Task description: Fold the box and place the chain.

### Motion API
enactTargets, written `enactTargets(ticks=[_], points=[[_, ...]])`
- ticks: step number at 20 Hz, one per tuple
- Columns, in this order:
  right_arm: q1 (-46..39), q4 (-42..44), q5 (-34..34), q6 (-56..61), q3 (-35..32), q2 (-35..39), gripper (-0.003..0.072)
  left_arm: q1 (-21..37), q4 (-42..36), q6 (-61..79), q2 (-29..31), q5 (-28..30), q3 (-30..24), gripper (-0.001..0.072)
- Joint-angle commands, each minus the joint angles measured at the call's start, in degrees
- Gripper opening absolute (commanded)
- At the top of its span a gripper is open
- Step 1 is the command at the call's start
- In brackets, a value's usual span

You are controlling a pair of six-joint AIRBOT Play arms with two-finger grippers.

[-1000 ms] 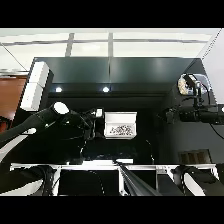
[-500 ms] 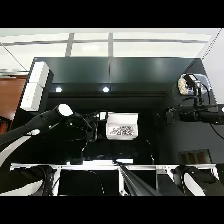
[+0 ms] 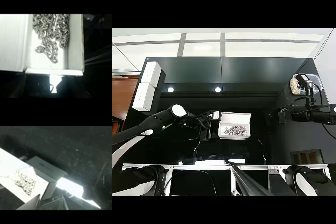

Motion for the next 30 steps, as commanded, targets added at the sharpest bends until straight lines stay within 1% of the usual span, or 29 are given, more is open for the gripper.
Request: enactTargets(ticks=[1, 4, 9, 10, 12, 13, 15, 16, 17, 18, 21, 23, 25, 26, 27, 28, 30], points=[[0.0, 0.0, 0.0, 0.0, 0.0, 0.0, 0.0334, -0.1, -0.9, 0.1, 0.0, 1.1, 0.1, 0.0706], [0.0, 0.0, 0.0, 0.1, 0.0, 0.0, 0.0334, -0.7, -3.0, 0.1, 0.0, 1.1, 0.1, 0.0706], [0.0, 0.0, -0.4, 0.0, 0.0, 0.0, 0.0334, -1.9, -2.8, 0.1, 0.0, 1.2, 0.1, 0.0699], [0.0, 0.0, -0.6, 0.0, 0.0, 0.0, 0.0334, -1.9, -2.8, 0.1, 0.0, 1.2, 0.1, 0.0667], [0.1, 0.0, -1.4, 0.0, 0.0, 0.0, 0.0334, -1.9, -2.8, 0.1, 0.0, 1.3, 0.1, 0.0397], [0.9, -0.1, -3.1, 0.0, 0.0, 0.0, 0.0334, -1.9, -2.8, 0.0, 0.0, 1.3, 0.1, 0.0344], [4.5, -0.2, -10.9, 1.3, -0.1, -0.2, 0.0336, -1.9, -2.8, -1.7, 0.0, 2.7, 0.1, 0.0342], [6.7, -0.1, -16.3, 3.8, -0.1, -0.7, 0.0354, -1.9, -2.8, -2.1, 0.0, 2.9, 0.1, 0.0343], [8.5, 0.1, -20.5, 5.8, -0.1, -1.8, 0.0527, -1.9, -2.8, -2.1, 0.0, 2.8, 0.1, 0.0343], [10.6, 0.8, -23.6, 6.2, 0.1, -3.8, 0.0652, -1.9, -2.8, -2.1, 0.0, 2.8, 0.1, 0.0343], [16.4, 2.9, -30.4, 6.2, 1.4, -12.2, 0.0651, -1.9, -2.8, -2.1, 0.0, 2.8, 0.1, 0.0343], [19.8, 3.1, -32.3, 4.7, 2.6, -17.7, 0.065, -1.9, -2.8, -2.1, 0.0, 2.7, 0.1, 0.0343], [22.2, 3.0, -31.2, -1.9, 2.8, -20.5, 0.0648, -1.9, -2.8, -2.1, 0.0, 2.6, 0.1, 0.0343], [22.9, 3.0, -28.1, -7.9, 2.9, -20.5, 0.0615, -1.9, -2.8, -2.1, 0.0, 2.7, 0.1, 0.0343], [23.2, 2.0, -22.6, -15.0, 3.5, -19.9, 0.0618, -1.9, -2.8, -2.1, 0.0, 2.6, 0.1, 0.0343], [23.4, -0.8, -15.8, -20.9, 4.9, -19.0, 0.0619, -1.9, -2.8, -2.1, 0.0, 2.6, 0.1, 0.0343], [23.3, -6.2, -8.1, -21.5, 7.6, -16.6, 0.0619, -1.9, -2.8, -2.1, 0.0, 2.7, 0.1, 0.0343]])
